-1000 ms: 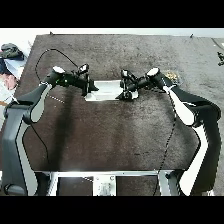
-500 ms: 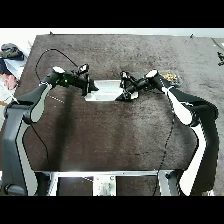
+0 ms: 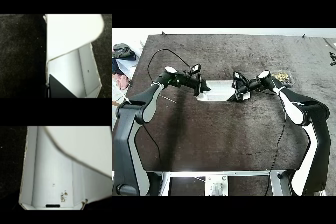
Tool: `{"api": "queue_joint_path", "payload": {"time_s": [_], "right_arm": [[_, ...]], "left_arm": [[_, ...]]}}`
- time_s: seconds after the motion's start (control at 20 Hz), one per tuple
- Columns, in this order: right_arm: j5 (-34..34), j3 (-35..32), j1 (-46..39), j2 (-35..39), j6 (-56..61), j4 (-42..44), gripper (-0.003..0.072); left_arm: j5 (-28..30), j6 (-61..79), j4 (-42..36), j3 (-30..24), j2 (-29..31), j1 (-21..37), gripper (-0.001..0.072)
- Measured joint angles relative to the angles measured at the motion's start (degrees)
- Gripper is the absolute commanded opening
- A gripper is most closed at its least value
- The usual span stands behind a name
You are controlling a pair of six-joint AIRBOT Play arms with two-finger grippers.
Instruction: Fold the box and place the chain.
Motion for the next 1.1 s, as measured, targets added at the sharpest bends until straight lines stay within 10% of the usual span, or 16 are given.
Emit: {"api": "queue_joint_path", "payload": {"time_s": [1.1], "right_arm": [[-1.8,0.0,-0.1,-0.1,0.0,-0.4,0.0449]], "left_arm": [[0.0,0.0,0.0,0.0,0.0,0.0,0.0012]]}}
